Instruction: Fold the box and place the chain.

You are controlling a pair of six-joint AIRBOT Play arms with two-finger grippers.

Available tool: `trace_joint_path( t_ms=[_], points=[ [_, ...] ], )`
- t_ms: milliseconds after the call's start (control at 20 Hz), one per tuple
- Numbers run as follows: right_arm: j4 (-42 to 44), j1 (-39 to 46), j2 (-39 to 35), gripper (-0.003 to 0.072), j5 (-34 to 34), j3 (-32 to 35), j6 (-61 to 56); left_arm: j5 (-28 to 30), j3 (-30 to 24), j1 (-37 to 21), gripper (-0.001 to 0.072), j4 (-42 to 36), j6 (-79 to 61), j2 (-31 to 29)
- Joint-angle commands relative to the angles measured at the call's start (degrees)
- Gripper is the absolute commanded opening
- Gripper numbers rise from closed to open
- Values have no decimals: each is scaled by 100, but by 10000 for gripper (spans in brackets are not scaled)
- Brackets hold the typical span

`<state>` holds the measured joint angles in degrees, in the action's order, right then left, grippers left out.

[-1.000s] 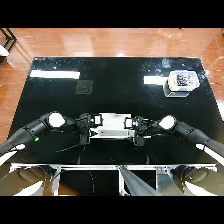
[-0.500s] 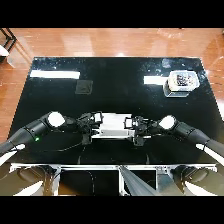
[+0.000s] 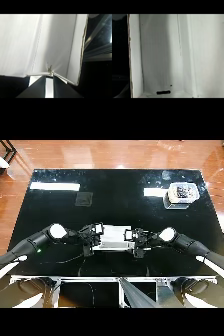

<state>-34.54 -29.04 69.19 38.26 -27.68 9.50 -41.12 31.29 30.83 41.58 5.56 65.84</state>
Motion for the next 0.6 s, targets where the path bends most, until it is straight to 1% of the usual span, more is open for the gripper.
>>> trace_joint_path(
  t_ms=[0,300,350,400,450,500,550],
  points=[
    [0,-2,2,537,0,2,-2,195,4,153,192,-7,-7,7],
    [0,-2,2,537,0,2,0,297,4,201,200,-13,0,7],
    [0,0,2,537,0,2,-2,295,4,199,219,-9,0,7],
    [0,-2,2,537,0,2,-2,297,4,199,219,-4,0,7],
    [2,-2,2,537,0,2,-2,295,4,199,264,-7,-2,7],
    [0,-2,2,537,0,2,-2,273,4,199,277,-9,-2,7],
    [2,0,2,537,0,2,-2,227,4,199,275,-7,0,7]
  ],
)
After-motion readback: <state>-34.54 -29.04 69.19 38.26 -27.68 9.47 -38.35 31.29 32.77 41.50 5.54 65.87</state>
